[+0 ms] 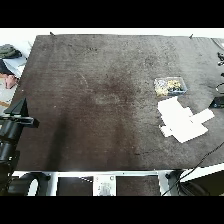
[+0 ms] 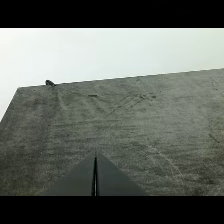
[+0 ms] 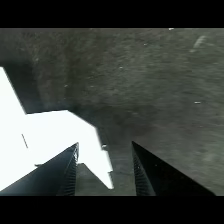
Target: Fold the box and place the chain.
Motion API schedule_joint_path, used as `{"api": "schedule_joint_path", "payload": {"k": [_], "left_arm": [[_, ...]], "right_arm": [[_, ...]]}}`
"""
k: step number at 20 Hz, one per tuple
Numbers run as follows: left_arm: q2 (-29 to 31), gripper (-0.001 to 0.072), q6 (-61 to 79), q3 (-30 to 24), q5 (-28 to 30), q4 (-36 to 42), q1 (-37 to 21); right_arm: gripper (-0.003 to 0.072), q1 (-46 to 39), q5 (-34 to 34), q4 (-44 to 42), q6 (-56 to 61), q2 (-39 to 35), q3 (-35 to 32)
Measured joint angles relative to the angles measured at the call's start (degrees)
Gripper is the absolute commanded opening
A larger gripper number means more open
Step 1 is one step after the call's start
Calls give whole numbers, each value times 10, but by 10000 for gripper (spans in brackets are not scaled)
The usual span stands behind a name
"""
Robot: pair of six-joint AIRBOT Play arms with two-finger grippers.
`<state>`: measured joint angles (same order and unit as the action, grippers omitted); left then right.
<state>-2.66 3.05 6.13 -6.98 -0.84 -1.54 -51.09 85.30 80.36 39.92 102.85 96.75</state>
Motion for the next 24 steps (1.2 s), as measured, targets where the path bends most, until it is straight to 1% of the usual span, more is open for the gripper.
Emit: {"api": "schedule_joint_path", "payload": {"k": [6, 10, 11, 14, 15, 16, 17, 19, 20, 24], "left_arm": [[0, 14, 0, 0, 0, 0, 0], [0, 14, 0, 0, 0, 0, 0], [0, 13, 0, 0, 0, 0, 0], [0, 13, 0, 0, 0, 0, 0], [0, 14, 0, 0, 0, 0, 0], [0, 13, 0, 0, 0, 0, 0], [0, 14, 0, 0, -1, 0, 0], [0, 13, 0, 0, -1, 0, 0], [0, 14, 0, 0, 0, 0, 0], [0, 14, 0, 0, -1, 0, 0]], "right_arm": [[396, 0, 37, -10, -19, 18, -3], [394, 0, 69, -27, -28, 43, -4], [379, 0, 80, -29, -29, 51, -5], [374, 0, 103, -44, -43, 68, -5], [175, 0, 109, -50, -50, 71, -5], [139, 0, 116, -54, -56, 75, -6], [137, 0, 121, -56, -59, 78, -6], [91, 0, 131, -56, -66, 84, -6], [-7, 0, 139, -56, -69, 87, -6], [-9, 0, 166, -68, -84, 92, -7]]}}
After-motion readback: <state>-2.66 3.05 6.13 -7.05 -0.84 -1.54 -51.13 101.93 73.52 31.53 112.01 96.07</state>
